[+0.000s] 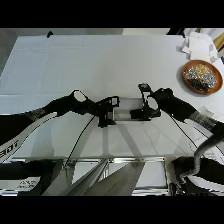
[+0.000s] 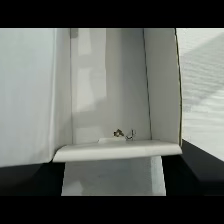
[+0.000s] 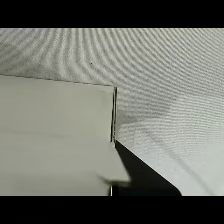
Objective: Fold the box and place the chain.
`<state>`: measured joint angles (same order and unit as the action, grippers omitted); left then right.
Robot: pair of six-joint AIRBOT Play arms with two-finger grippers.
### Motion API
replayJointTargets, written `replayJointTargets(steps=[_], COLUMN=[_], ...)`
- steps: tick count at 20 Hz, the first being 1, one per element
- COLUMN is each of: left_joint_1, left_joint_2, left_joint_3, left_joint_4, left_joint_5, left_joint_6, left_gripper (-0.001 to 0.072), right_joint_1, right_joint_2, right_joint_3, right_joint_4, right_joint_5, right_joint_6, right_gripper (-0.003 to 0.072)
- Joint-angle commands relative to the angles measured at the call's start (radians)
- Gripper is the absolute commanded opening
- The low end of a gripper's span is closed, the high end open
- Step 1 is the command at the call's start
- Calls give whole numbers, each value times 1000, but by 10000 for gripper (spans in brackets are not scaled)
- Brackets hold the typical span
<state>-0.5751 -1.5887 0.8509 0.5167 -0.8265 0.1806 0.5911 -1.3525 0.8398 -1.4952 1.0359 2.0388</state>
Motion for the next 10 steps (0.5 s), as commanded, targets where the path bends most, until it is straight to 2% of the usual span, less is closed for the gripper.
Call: replayJointTargets(steps=[1,8,10], left_joint_1=[0,0,0], left_joint_2=[0,0,0], left_joint_3=[0,0,0], left_joint_4=[-1,-1,-1], left_joint_5=[0,0,0], left_joint_6=[-2,-2,-2], left_gripper=[310,310,310], right_joint_1=[17,31,31], right_joint_2=[-11,-27,-27], right_joint_3=[1,1,1], right_joint_4=[-4,-44,-46], right_joint_5=[2,-4,-5], right_joint_6=[8,32,32], right_gripper=[123,123,90])
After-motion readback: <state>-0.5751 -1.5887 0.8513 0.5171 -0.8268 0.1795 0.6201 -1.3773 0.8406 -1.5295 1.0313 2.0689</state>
